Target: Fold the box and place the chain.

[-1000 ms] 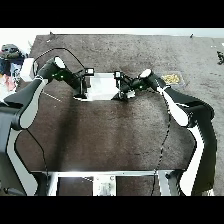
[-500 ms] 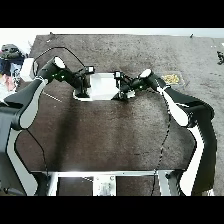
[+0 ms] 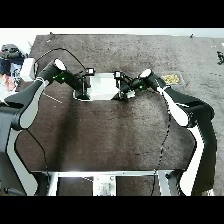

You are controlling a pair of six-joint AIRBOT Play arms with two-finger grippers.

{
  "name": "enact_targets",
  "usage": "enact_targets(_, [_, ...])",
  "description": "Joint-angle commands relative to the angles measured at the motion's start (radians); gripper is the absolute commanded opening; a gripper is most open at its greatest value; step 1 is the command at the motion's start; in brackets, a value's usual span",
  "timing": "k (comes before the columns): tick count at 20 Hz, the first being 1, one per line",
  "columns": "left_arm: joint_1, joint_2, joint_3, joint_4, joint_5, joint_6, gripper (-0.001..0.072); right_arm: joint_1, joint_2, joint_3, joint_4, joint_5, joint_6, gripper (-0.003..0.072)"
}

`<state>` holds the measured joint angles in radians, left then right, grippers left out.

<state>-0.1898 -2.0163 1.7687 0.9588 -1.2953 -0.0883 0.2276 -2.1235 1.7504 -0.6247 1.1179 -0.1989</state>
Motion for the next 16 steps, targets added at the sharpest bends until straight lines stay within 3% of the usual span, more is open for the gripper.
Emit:
enact_targets(1, [0.0, 0.0, -0.005, -0.002, 0.006, -0.001, 0.0642, 0.0, 0.0, 0.001, 0.0, 0.0, 0.0, 0.0443])
enact_targets(2, [0.0, 0.0, -0.005, -0.002, 0.006, 0.0, 0.0573, 0.0, 0.0, 0.001, 0.0, 0.0, 0.0, 0.0443])
enact_targets(3, [0.0, 0.0, -0.005, -0.002, 0.005, 0.0, 0.0427, 0.0, 0.0, 0.001, 0.0, 0.0, 0.0, 0.0443])
enact_targets(4, [0.0, 0.0, -0.005, -0.002, 0.006, 0.0, 0.0349, 0.0, 0.0, 0.001, 0.0, 0.0, 0.0, 0.0443])
enact_targets(16, [0.0, 0.0, -0.005, -0.071, 0.054, 0.045, 0.0346, 0.0, 0.0, 0.001, 0.0, 0.0, 0.0, 0.0443])
